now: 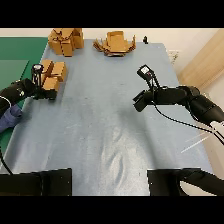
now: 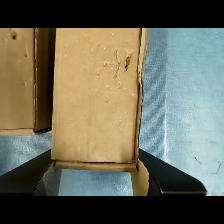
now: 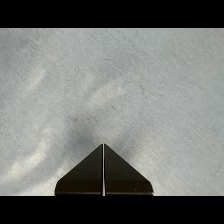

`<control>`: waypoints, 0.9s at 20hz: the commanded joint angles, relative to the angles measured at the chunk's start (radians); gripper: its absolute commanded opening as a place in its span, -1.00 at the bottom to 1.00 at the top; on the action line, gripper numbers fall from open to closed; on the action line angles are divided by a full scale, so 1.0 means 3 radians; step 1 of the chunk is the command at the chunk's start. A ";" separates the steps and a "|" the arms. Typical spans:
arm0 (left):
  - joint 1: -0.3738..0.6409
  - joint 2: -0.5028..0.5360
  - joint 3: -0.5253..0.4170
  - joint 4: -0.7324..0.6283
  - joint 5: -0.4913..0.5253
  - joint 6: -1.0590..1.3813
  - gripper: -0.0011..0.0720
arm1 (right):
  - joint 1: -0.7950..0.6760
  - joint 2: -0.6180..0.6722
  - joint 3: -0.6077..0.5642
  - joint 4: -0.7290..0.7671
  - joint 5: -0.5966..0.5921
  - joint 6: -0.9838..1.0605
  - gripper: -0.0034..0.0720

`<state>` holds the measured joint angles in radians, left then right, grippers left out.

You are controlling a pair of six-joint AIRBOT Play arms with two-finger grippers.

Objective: Fold the box.

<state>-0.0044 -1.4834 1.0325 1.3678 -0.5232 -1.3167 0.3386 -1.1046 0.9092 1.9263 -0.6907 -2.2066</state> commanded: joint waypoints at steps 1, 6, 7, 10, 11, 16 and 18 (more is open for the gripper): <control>-0.0005 -0.0057 0.0033 -0.0092 0.0061 0.0065 -0.93 | -0.0001 0.0003 -0.0001 0.0053 0.0004 0.0003 -0.91; -0.0005 -0.0123 0.0083 -0.0163 0.0041 0.0075 -0.92 | -0.0001 0.0003 -0.0001 0.0064 0.0004 0.0003 -0.91; -0.0005 -0.0123 0.0083 -0.0174 0.0039 0.0075 -0.92 | -0.0001 0.0003 -0.0001 0.0064 0.0004 0.0003 -0.91; -0.0006 -0.0123 0.0083 -0.0175 0.0038 0.0074 0.56 | -0.0001 0.0003 -0.0001 0.0065 -0.0001 0.0003 -0.91; -0.0004 -0.0123 0.0084 -0.0177 0.0038 0.0048 0.92 | -0.0001 0.0003 -0.0001 0.0072 -0.0001 0.0003 -0.91; -0.0005 -0.0120 0.0099 -0.0175 0.0038 0.0052 0.95 | -0.0001 0.0003 -0.0001 0.0090 -0.0006 0.0003 -0.91; -0.0004 -0.0116 0.0145 -0.0173 0.0020 0.0055 0.95 | -0.0001 0.0003 -0.0001 0.0090 -0.0006 0.0003 -0.91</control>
<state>-0.0063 -1.5192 1.0649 1.3155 -0.5129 -1.3003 0.3386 -1.1046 0.9092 1.9514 -0.6914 -2.2059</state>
